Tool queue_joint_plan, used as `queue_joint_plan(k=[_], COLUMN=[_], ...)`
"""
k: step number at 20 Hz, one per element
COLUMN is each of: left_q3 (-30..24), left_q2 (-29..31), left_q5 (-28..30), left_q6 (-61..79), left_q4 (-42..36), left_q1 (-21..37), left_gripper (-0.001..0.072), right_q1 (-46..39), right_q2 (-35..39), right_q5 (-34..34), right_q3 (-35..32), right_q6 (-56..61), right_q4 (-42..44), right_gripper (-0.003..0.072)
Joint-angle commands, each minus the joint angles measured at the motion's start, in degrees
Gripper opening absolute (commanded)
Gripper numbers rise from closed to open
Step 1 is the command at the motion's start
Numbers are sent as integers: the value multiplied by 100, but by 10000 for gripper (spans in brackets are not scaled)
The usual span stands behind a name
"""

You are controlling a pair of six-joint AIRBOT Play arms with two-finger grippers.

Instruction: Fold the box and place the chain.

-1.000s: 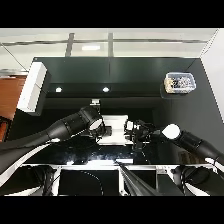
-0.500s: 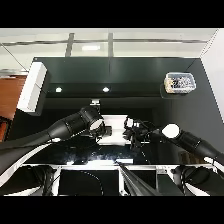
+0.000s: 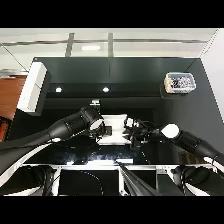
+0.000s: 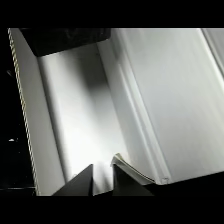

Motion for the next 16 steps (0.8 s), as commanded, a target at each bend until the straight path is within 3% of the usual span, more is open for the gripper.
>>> queue_joint_plan(k=[1,2,3,4,5,10,15,16], left_q3=[0,0,0,0,0,0,0,0], left_q2=[-2,-2,-2,-2,-2,-2,0,0], left_q5=[4,4,4,2,-44,-179,-175,-151], left_q6=[9,9,9,9,9,17,61,168], left_q4=[-2,-2,-2,-2,-9,-68,-151,-151], left_q1=[0,0,0,-2,-2,48,79,79], left_gripper=[23,23,23,23,23,24,25,24], right_q1=[4,4,2,2,0,-404,-1915,-2363], right_q2=[-4,-4,-4,-2,4,649,1770,1869], right_q5=[-20,-44,-46,-72,-120,-76,481,470], right_q3=[-2,-2,0,0,0,7,44,44], right_q6=[2,2,2,2,0,811,2680,3670], right_q4=[9,9,2,0,0,-35,-994,-1259], right_gripper=[178,401,419,214,131,129,126,7])
